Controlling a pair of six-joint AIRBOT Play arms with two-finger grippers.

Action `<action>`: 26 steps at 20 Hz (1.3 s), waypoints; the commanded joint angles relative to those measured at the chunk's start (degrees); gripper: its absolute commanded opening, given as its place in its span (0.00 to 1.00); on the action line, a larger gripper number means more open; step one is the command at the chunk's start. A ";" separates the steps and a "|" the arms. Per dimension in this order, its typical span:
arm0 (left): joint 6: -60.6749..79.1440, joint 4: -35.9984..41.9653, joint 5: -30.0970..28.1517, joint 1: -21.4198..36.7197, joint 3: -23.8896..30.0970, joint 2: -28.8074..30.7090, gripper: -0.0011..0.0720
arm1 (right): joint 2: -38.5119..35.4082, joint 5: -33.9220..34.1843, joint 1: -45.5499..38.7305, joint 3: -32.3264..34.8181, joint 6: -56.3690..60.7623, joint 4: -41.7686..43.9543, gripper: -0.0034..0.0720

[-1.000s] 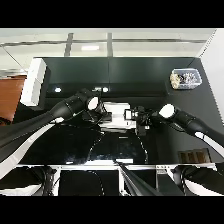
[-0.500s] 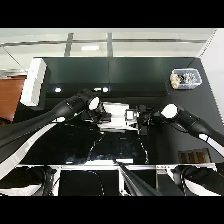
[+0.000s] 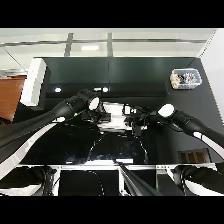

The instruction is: Fold the box and place the chain.

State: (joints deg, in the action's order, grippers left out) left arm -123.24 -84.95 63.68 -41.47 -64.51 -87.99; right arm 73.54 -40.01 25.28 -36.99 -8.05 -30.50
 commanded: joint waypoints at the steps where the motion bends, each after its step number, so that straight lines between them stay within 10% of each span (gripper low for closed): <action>1: 0.07 0.39 -0.11 -0.02 -0.07 -0.04 0.05 | 1.68 0.35 0.26 0.04 0.17 4.26 0.35; 2: 0.07 0.39 -0.13 -0.02 -0.07 -0.04 0.05 | 1.68 0.61 0.26 0.04 0.17 5.03 0.53; 4: 0.04 0.39 -0.09 -0.02 -0.07 -0.04 0.05 | 1.68 0.66 0.20 0.04 0.61 5.01 0.28; 5: 0.04 0.39 -0.07 -0.02 -0.07 -0.04 0.05 | 1.68 0.85 0.20 0.04 0.76 5.16 0.52; 9: 0.04 0.42 -0.13 -0.02 -0.07 -0.04 0.05 | -0.02 0.07 -1.07 0.00 15.15 1.07 0.06; 15: 0.02 2.56 -0.17 0.09 -0.07 -0.15 0.05 | -14.93 -18.43 -20.83 -3.26 60.54 -9.29 0.06; 19: -0.31 2.93 0.46 0.09 -0.07 -0.66 0.05 | -13.81 -19.26 -35.91 1.75 84.41 -19.78 0.06; 26: -0.26 2.95 0.02 0.07 -0.07 -0.68 0.05 | -0.02 -17.18 -25.27 7.50 75.60 -5.81 0.06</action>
State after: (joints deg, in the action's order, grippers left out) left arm -123.44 -82.11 63.88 -41.43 -64.60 -88.62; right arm 68.55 -58.15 -4.25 -30.63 69.21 -42.11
